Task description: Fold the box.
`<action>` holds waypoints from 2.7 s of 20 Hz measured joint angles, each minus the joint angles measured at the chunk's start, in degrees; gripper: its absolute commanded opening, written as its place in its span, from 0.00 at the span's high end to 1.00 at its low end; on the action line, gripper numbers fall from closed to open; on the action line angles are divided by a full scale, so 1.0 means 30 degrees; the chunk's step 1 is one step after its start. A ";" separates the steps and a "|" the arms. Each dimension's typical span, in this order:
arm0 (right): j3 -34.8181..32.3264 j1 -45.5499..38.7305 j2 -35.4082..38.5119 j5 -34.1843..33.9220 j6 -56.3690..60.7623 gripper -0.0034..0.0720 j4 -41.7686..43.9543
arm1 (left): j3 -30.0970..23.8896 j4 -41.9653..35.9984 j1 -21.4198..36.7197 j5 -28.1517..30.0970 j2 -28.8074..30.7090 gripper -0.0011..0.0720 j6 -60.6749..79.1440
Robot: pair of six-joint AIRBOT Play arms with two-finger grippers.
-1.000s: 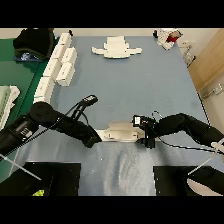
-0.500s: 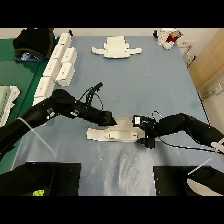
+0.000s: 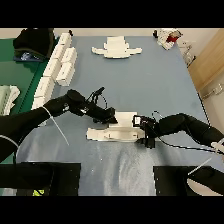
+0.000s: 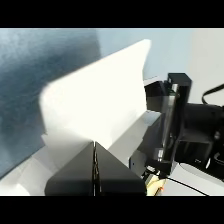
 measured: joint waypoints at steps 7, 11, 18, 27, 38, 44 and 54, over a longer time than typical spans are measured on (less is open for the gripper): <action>0.0000 0.0000 0.0000 0.0000 0.0007 0.28 0.0000 | 0.0029 -0.0189 0.0000 0.0087 -0.0765 0.97 -0.0211; 0.0000 0.0000 0.0000 0.0000 0.0007 0.28 0.0000 | 0.0131 -0.0153 0.0000 0.0087 -0.0750 0.97 0.0277; 0.0000 0.0000 0.0000 0.0007 0.0007 0.28 0.0000 | 0.0474 0.0372 -0.0058 0.0204 0.1974 0.97 0.3140; 0.0000 0.0000 0.0000 0.0007 0.0007 0.28 0.0000 | 0.0313 0.7162 -0.4197 0.0233 0.6215 0.97 0.5486; 0.0000 0.0000 0.0000 0.0007 0.0007 0.28 0.0000 | -0.4313 0.8094 -0.2091 0.0627 0.9275 0.06 1.7653; 0.0000 0.0000 0.0000 0.0007 0.0007 0.28 0.0000 | -0.5100 0.7453 -0.1727 0.2025 0.8160 0.27 2.0888; 0.0000 0.0000 0.0000 0.0007 0.0007 0.28 0.0000 | -0.5209 0.4860 -0.1698 0.3563 0.6003 0.89 2.4108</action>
